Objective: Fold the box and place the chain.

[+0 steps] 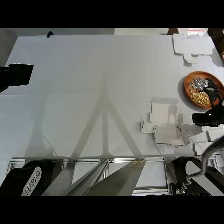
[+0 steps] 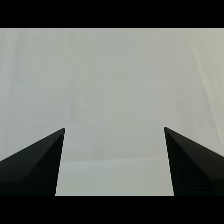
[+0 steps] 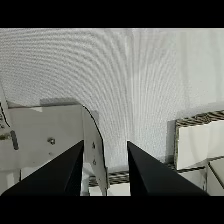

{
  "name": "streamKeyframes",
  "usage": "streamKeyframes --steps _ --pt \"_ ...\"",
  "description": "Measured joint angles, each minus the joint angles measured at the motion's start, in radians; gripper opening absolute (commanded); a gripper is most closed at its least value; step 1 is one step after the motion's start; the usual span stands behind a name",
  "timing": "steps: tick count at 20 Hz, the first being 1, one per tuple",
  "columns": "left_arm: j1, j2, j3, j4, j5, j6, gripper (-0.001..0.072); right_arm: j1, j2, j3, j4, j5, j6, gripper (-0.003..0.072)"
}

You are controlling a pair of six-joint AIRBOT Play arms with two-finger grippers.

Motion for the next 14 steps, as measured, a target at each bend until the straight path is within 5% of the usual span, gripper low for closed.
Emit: streamKeyframes --steps 14 --pt "0.0 0.0 0.0 0.0 0.0 0.0 0.0697 0.0 -0.059 0.0 -0.005 -0.032 0.0 0.0276"
